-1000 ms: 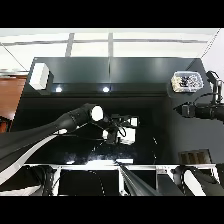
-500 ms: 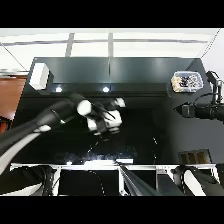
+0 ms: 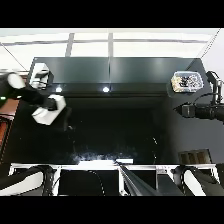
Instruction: Fold the box and place the chain.
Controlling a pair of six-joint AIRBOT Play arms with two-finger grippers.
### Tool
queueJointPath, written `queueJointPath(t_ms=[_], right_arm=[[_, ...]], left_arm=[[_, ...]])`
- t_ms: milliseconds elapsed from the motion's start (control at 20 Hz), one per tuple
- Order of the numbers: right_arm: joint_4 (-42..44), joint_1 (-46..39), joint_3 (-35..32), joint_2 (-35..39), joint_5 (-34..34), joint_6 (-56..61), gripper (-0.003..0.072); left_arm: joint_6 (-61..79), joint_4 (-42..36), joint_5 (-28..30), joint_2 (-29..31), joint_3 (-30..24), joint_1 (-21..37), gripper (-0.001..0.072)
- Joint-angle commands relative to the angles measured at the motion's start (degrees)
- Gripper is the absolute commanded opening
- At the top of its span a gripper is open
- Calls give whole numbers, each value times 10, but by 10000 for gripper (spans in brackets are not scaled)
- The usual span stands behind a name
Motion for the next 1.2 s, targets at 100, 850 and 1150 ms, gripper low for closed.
queueJointPath(t_ms=[100, 850, 1150], right_arm=[[9, 0, 0, 0, -2, 4, 14], [13, 0, 0, 0, -39, 53, 14], [12, 0, 2, 0, -36, 46, 13]], left_arm=[[-3, -1, 76, -7, 0, 151, 293], [101, -69, 266, -182, 133, 113, 354], [102, -43, 181, -142, 203, 113, 716]])
